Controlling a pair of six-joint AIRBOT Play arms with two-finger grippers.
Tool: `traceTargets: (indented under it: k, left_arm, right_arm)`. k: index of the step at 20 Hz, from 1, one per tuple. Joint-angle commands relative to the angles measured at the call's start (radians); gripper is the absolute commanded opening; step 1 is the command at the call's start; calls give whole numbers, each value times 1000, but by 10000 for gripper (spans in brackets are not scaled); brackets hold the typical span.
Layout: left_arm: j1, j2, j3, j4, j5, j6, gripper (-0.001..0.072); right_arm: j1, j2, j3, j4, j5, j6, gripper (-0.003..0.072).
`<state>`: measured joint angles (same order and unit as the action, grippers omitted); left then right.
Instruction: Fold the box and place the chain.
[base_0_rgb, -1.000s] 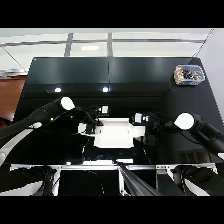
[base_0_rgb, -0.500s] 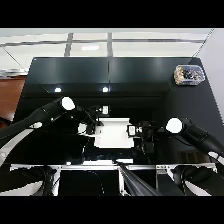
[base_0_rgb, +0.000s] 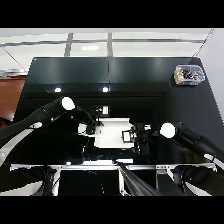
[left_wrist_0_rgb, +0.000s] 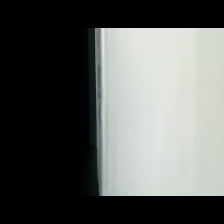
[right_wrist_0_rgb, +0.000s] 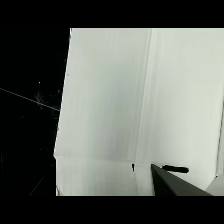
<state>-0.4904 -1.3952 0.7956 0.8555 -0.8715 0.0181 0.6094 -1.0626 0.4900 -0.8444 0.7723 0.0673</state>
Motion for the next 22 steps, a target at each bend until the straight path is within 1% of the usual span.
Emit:
traceTargets:
  k: [1, 3, 4, 9, 11, 14, 16, 22]
  left_arm:
    - [0, 0, 0, 0, -1, 0, 24]
    - [-2, 0, 2, 0, -2, -44, 23]
    - [-3, 0, 4, 1, -2, -93, 23]
    - [-24, 0, 42, 9, -8, -119, 23]
    - [-30, 0, 61, 40, -7, -124, 23]
    - [-29, 0, 65, 89, -11, -179, 23]
    - [-29, 0, 65, 90, -24, -183, 23]
    - [-29, 0, 65, 90, -26, -183, 23]
  right_arm:
    - [11, -4, 0, 73, -45, -1, 696]
    - [11, -13, 0, 128, -87, -2, 696]
    - [11, -16, 0, 138, -89, -2, 696]
    - [10, -16, 0, 137, -88, -1, 696]
    - [8, -16, 0, 137, -90, -1, 696]
    - [2, -16, 0, 132, -108, 0, 696]
    - [-6, -11, 13, 137, -104, 11, 696]
    - [-129, -9, 53, 181, -103, 14, 696]
